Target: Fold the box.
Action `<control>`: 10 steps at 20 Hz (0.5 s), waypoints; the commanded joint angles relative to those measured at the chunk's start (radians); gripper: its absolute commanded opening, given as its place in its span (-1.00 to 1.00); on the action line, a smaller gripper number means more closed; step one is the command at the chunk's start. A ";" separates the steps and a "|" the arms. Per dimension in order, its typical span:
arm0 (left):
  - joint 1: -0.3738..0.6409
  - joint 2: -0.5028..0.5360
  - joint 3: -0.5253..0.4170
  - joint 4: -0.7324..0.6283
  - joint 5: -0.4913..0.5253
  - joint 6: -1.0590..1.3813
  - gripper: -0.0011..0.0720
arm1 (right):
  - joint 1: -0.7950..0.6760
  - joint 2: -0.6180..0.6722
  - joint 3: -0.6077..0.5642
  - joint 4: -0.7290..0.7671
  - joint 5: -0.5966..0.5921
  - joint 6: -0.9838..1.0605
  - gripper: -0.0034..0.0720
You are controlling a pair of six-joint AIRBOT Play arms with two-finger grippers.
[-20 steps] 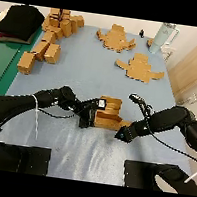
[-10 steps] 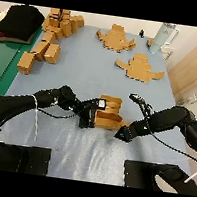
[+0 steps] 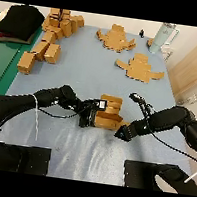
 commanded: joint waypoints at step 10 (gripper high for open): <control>-0.045 -0.018 0.015 0.000 0.013 -0.023 0.96 | 0.000 0.001 0.000 0.000 0.004 0.000 0.97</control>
